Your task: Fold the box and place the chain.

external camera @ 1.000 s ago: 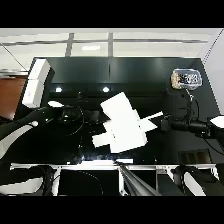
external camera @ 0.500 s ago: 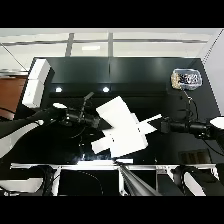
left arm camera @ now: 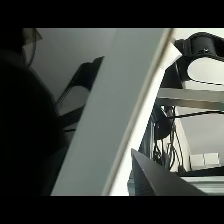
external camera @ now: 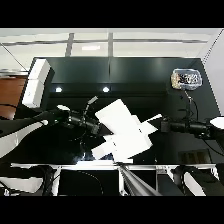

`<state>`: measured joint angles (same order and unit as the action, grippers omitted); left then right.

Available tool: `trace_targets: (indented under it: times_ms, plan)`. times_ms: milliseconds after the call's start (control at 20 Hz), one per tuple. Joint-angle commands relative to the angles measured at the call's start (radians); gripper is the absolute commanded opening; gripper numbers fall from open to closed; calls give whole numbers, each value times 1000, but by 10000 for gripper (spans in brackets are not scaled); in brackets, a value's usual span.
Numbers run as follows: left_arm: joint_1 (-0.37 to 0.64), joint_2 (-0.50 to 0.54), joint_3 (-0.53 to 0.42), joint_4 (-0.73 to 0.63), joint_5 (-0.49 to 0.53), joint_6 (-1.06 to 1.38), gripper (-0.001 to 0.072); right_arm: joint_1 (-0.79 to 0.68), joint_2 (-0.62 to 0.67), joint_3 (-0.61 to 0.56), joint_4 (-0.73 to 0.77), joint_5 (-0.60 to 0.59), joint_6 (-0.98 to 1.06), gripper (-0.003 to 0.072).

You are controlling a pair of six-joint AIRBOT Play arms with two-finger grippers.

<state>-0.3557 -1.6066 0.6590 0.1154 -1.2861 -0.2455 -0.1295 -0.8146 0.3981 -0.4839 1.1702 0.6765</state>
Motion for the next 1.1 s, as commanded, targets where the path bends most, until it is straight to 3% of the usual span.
trace_targets:
  times_ms: [0, 50, 150, 250, 350, 450, 500, 550, 600, 700, 800, 950, 1050]
  plan:
    - [-9, -2, 0, 3, 0, 17, 448, 1, 0, -1, -4, -3, 1, 40]
    - [-18, -2, 0, 3, 1, 32, 399, 1, 0, -1, -4, -5, 1, 40]
    - [-41, -2, 5, 13, 8, 41, 399, 1, 0, -1, -7, -12, 1, 40]
    - [-55, -2, 15, 55, 31, 40, 335, 1, 0, -1, -7, -13, 1, 39]
    - [-53, -2, 22, 67, 33, 41, 29, 1, 0, -1, -10, -13, 1, 40]
    - [-44, -2, 28, 66, 21, 36, 29, 1, 0, -1, -35, -12, 1, 41]
    - [-34, -2, 31, 68, 16, 36, 29, 1, 0, 0, -47, -15, 1, 162]
    - [-21, -1, 35, 68, 5, 36, 28, -2, 0, 0, -56, -28, 8, 469]
    - [-5, -1, 42, 68, -10, 36, 28, -10, 0, 5, -64, -42, 24, 715]
    - [21, 5, 64, 98, -37, 36, 25, -39, 0, 50, -108, -42, 26, 711]
    - [17, 42, 103, 210, -35, 36, 22, -69, 0, 120, -191, -55, -17, 710]
    - [-72, 183, 124, 459, 150, -2, 21, -80, 0, 208, -314, -80, -124, 710]
    - [-129, 282, 123, 544, 291, 17, 26, -80, 0, 221, -317, -138, -124, 710]
